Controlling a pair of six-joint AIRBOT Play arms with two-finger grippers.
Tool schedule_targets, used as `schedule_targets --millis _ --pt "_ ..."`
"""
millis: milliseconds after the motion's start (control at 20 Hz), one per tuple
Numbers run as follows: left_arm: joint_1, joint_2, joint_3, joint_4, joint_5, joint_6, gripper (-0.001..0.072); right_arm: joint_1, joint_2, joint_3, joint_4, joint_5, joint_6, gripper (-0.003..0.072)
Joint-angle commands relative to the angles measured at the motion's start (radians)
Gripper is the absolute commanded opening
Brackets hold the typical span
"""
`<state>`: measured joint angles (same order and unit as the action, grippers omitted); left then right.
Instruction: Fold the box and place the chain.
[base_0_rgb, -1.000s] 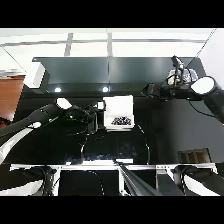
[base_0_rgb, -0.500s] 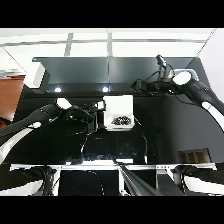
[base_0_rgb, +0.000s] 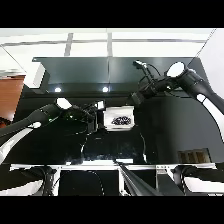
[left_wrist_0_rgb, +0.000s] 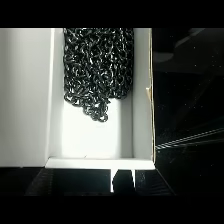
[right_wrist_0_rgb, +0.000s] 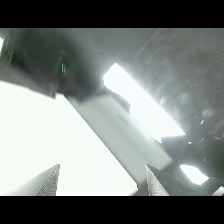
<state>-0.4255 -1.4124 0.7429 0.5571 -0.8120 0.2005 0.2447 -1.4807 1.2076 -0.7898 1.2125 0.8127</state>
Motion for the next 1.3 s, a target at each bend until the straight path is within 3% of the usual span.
schedule_targets --millis 0,300,650,1000,1100,1250 --pt "-0.001 -0.001 0.0 0.001 -0.002 0.0 0.0432 0.002 0.029 0.006 -0.072 0.142 -0.181 0.0622" --pt "-0.001 -0.001 0.0 0.002 -0.002 0.0 0.0431 0.003 0.027 -0.008 -0.011 0.143 -0.459 0.0622" --pt "-0.001 -0.001 0.0 0.002 -0.003 0.0 0.0431 0.003 -0.037 -0.012 0.124 0.19 -0.515 0.0622" --pt "-0.001 -0.001 0.0 0.002 -0.003 0.0 0.0431 0.003 0.016 -0.013 0.069 0.244 -0.497 0.0621" --pt "-0.001 -0.001 0.0 0.002 -0.003 0.0 0.0432 0.003 0.049 -0.019 0.005 0.212 -0.453 0.062" --pt "-0.001 -0.001 0.0 0.002 -0.003 0.0 0.0432 0.032 0.051 -0.093 0.053 0.032 -0.556 0.062"
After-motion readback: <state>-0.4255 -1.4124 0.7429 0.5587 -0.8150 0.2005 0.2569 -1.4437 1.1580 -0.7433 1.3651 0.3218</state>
